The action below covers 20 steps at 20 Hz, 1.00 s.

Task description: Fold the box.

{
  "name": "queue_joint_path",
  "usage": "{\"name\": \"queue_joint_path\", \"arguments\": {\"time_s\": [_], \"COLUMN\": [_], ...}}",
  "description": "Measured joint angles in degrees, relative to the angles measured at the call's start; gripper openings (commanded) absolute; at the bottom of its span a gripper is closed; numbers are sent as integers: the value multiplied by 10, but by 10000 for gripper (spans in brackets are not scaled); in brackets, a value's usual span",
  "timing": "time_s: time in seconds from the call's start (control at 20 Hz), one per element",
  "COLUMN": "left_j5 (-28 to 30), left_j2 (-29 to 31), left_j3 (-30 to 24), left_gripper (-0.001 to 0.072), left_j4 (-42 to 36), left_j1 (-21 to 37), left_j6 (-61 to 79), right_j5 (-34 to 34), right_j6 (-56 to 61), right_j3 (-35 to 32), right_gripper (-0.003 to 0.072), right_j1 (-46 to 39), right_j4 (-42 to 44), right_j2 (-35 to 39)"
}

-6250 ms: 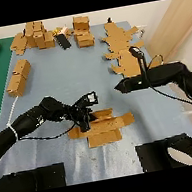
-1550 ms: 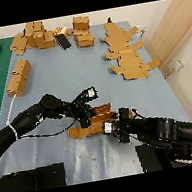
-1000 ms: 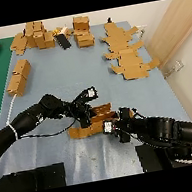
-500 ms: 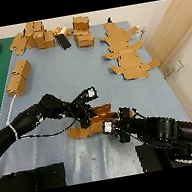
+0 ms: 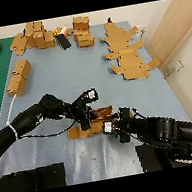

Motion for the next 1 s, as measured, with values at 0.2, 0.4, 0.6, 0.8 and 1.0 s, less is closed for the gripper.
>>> {"name": "queue_joint_path", "arguments": {"time_s": [0.2,0.4,0.6,0.8,1.0], "left_j5": [-1,-1,-1,-1,-2], "left_j2": [0,0,0,0,0], "left_j3": [0,0,0,0,0], "left_gripper": [13,14,13,13,13], "left_j4": [1,0,0,0,0], "left_j1": [0,0,0,0,0], "left_j6": [2,2,2,2,2], "right_j5": [0,0,0,-3,-16], "right_j6": [0,0,0,12,28], "right_j3": [0,0,0,0,0], "right_gripper": [475,474,542,542,542], "right_j1": [0,0,0,0,0], "right_j4": [0,0,0,5,16], "right_j2": [0,0,0,0,0]}}
